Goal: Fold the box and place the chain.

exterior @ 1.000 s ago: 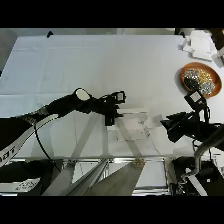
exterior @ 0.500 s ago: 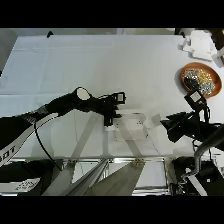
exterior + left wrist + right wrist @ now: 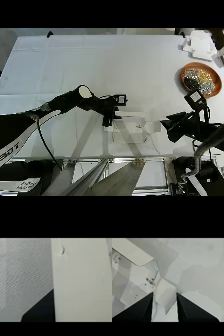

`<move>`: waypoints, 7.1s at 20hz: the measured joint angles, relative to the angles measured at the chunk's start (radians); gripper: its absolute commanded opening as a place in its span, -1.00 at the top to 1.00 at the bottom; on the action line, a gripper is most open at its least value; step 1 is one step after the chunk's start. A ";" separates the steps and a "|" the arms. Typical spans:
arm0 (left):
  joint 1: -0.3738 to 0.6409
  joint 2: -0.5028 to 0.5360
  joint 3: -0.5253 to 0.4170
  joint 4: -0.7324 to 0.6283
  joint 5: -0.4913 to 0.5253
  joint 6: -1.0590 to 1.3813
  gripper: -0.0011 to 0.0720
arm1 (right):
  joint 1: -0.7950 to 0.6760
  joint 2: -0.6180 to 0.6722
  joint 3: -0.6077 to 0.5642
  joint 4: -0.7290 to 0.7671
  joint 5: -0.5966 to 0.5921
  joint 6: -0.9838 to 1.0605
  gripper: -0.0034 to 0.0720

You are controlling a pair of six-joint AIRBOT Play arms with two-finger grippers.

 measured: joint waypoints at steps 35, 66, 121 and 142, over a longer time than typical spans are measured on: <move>-0.002 0.000 0.000 0.012 -0.006 0.010 0.94 | 0.383 -0.144 -0.155 -0.088 -0.056 -0.578 -0.69; -0.002 0.000 0.000 0.012 -0.006 0.010 0.94 | 0.591 -0.223 -0.293 -0.248 -0.486 -0.388 -0.52; -0.002 0.000 0.000 0.012 -0.006 0.010 0.94 | 0.027 -0.553 -0.145 0.504 -0.278 -1.247 -0.93; -0.002 0.000 0.000 0.012 -0.006 0.010 0.94 | -0.052 -0.691 -0.117 0.606 -0.181 -1.366 -0.93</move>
